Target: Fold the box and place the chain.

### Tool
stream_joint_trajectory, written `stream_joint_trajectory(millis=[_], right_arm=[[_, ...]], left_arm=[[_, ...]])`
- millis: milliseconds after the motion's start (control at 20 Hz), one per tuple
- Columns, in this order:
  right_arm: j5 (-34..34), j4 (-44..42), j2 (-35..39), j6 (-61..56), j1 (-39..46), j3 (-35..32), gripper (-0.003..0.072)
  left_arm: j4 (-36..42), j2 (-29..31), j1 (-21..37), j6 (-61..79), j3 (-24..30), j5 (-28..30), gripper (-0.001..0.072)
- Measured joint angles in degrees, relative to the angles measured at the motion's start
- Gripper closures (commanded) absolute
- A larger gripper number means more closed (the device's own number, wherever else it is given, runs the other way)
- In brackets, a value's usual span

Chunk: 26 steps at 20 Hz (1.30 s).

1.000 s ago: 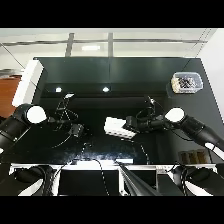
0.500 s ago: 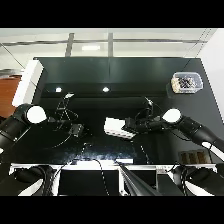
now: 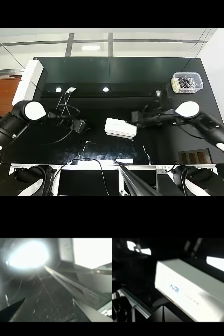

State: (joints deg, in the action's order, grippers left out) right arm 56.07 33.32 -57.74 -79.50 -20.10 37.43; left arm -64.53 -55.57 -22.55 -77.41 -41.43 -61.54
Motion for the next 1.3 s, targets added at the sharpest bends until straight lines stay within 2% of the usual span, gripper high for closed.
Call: stream_joint_trajectory(millis=[150,300,500,650,900,1300], right_arm=[[4.0,3.0,5.0,0.4,7.5,0.5,0.0669],[7.8,6.8,8.3,0.5,14.0,0.7,0.0668],[11.2,11.4,9.9,0.6,18.4,0.7,0.0669],[12.1,13.6,10.3,0.5,19.5,0.7,0.0669],[12.2,15.6,10.5,0.3,20.0,0.7,0.0669],[11.0,16.5,10.5,-0.3,20.1,0.7,0.0669]], left_arm=[[3.1,-3.1,-0.2,10.6,-6.0,-0.1,0.0007],[9.2,-7.3,-1.4,28.8,-10.3,0.1,0.0005],[18.8,-13.4,-4.8,57.1,-12.3,0.1,-0.0001],[22.2,-17.6,-8.9,70.8,-12.8,1.6,-0.0002],[24.1,-23.1,-12.7,78.5,-13.0,7.3,-0.0002],[25.1,-25.1,-13.8,79.9,-13.0,8.4,-0.0005]])
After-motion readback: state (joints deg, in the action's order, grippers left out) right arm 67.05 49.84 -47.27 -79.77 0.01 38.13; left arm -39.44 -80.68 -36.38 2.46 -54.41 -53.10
